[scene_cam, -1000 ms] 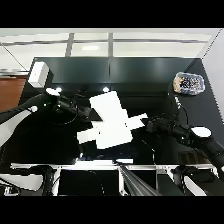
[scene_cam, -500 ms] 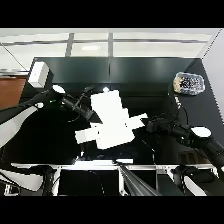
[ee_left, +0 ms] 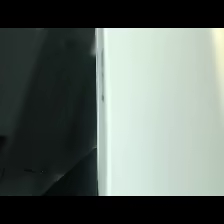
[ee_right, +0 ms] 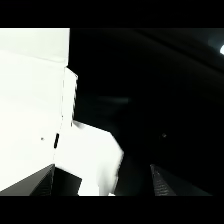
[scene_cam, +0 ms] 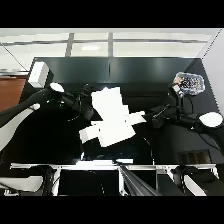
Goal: Fold the box and place the chain.
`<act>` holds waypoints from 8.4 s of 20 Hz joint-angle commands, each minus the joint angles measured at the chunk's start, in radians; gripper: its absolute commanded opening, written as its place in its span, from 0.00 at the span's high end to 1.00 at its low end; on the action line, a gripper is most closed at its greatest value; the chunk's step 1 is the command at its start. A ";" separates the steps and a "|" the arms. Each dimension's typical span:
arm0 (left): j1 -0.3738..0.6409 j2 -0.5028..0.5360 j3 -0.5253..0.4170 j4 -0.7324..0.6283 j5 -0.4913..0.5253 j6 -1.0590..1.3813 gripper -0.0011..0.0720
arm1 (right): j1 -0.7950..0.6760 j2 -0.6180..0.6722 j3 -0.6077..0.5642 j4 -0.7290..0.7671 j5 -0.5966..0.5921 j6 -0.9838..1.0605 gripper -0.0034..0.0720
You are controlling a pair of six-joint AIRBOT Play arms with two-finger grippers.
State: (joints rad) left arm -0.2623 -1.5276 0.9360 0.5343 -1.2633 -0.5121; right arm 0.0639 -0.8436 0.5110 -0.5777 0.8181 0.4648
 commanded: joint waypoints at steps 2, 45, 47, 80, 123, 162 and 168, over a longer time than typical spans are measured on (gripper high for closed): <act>-0.097 0.185 -0.132 -0.021 0.264 0.380 0.95 | 0.039 -0.002 0.114 -0.209 0.131 -0.104 0.03; -0.192 0.061 -0.152 0.090 0.436 0.631 0.95 | 0.502 -0.123 0.026 -0.365 -0.252 -0.171 0.03; -0.192 0.061 -0.152 0.090 0.436 0.631 0.95 | 0.452 -0.124 0.047 -0.356 -0.238 -0.182 0.03; -0.192 0.061 -0.152 0.090 0.437 0.631 0.95 | 0.350 -0.402 0.047 0.028 -0.105 -0.709 0.03; -0.190 0.067 -0.146 0.130 0.436 0.520 0.56 | 0.386 -0.434 0.047 0.019 -0.156 -0.704 0.69; -0.205 0.299 0.012 0.506 0.373 -0.300 0.95 | 0.387 -0.434 0.047 0.020 -0.162 -0.704 0.69; -0.072 0.581 -0.260 0.190 0.373 -0.131 0.95 | 0.387 -0.434 0.047 0.044 -0.225 -0.660 0.69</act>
State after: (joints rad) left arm -0.3851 -1.0634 0.7956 0.8818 -0.8864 -0.7433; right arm 0.4503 -1.2770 0.5579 -0.5457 0.6209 -0.2127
